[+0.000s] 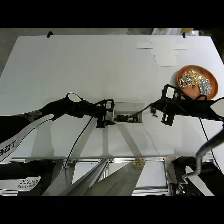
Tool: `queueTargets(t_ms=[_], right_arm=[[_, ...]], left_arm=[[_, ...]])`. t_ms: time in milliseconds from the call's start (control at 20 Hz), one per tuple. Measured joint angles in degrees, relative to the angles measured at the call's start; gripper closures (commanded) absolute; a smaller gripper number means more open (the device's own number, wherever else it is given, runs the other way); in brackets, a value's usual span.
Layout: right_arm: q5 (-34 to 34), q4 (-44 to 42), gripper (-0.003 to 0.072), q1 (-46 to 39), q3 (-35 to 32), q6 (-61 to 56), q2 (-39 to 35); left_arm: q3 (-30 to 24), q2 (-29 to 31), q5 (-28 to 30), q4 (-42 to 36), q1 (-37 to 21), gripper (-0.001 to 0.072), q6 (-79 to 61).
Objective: Fold the box and place the chain.
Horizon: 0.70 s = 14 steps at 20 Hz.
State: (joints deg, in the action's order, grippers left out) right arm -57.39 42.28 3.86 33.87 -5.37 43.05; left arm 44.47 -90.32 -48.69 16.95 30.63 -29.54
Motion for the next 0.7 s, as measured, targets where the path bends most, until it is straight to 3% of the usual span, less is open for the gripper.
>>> queueTargets(t_ms=[300, 700], right_arm=[[-3.9, -19.1, 0.0669, 0.8, 0.0, -0.3, -1.4], [-0.3, -23.9, 0.0667, 10.0, 0.0, 2.0, 5.6]], left_arm=[[0.0, 0.0, 0.0, 0.0, 0.0, 0.0457, 0.0], [0.0, 0.0, 0.0, 0.0, 0.0, 0.0457, 0.0]])
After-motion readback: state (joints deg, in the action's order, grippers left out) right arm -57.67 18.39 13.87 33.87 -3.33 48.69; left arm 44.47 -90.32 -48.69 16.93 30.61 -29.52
